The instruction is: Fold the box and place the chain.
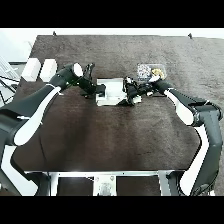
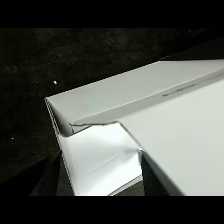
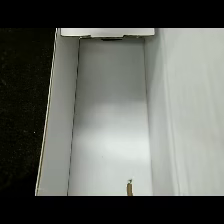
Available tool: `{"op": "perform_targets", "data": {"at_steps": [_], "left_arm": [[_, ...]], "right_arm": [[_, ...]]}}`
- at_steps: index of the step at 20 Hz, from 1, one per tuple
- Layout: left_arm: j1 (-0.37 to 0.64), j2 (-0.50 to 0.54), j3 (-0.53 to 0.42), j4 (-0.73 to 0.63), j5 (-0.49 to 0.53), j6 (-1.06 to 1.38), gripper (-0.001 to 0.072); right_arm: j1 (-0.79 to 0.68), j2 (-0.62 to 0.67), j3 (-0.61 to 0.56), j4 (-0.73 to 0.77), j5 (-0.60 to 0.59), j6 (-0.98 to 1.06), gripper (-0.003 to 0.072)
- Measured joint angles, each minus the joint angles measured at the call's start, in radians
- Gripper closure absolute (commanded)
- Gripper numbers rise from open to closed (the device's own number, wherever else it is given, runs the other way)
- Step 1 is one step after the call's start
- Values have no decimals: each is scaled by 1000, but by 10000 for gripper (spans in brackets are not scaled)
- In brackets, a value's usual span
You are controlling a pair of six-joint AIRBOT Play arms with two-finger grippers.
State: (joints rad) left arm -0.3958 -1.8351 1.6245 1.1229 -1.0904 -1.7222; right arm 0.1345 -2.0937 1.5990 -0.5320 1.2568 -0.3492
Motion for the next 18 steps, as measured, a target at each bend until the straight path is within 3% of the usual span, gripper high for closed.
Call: {"op": "perform_targets", "data": {"at_steps": [8,18], "left_arm": [[-39,-9,26,107,-21,-107,159],[-89,-174,300,229,-256,-196,160]], "right_arm": [[0,0,0,-1,0,0,115],[0,0,0,-1,0,1,115]]}}
